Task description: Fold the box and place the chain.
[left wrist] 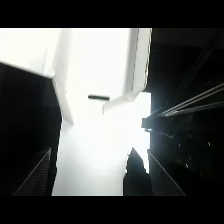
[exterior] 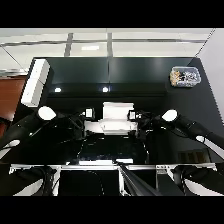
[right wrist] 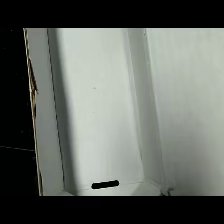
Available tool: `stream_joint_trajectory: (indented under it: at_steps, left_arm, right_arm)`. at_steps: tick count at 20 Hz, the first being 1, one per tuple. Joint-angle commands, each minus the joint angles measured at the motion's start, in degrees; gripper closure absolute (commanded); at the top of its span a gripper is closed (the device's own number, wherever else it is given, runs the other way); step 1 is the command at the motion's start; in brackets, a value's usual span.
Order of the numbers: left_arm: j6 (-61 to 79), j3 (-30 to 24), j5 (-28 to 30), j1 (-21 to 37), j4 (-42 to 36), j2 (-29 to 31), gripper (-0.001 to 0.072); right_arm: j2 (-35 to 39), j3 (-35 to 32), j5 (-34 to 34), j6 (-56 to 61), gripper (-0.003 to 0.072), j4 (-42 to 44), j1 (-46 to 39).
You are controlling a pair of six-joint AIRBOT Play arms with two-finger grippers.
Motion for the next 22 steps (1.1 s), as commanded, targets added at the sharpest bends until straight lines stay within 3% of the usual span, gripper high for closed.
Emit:
stream_joint_trajectory:
  at_steps: [1, 4, 5, 8, 12, 16, 22]
  left_arm:
    - [9.9, 1.8, 1.7, -1.1, -5.0, -5.7, 0.0006]
    - [9.9, 3.6, 1.0, -1.1, -7.8, -7.5, 0.0039]
    - [10.1, 3.9, -0.8, -1.1, -9.1, -7.7, 0.0116]
    - [10.0, 4.2, -3.6, -1.4, -8.8, -7.7, 0.0560]
    - [10.0, 4.2, -2.8, -1.6, -9.3, -7.8, 0.0567]
    - [10.1, 4.2, -2.8, -1.8, -17.2, -9.8, 0.0566]
    - [9.6, 4.6, 0.6, -5.9, -15.9, -11.2, 0.0565]
  right_arm:
    - [0.0, 0.0, 0.0, 0.0, 0.0448, 0.0, 0.0]
    - [0.0, 0.0, 0.0, 0.0, 0.0448, 0.0, 0.0]
    - [0.0, 0.0, 0.0, 0.0, 0.0448, 0.0, 0.0]
    - [0.0, 0.0, 0.0, 0.0, 0.0448, 0.0, 0.0]
    - [0.0, 0.0, 0.0, 0.0, 0.0449, 0.0, 0.0]
    - [0.0, 0.0, 0.0, 0.0, 0.0448, 0.0, 0.0]
    - [0.0, 0.0, 0.0, 0.0, 0.0448, 0.0, 0.0]
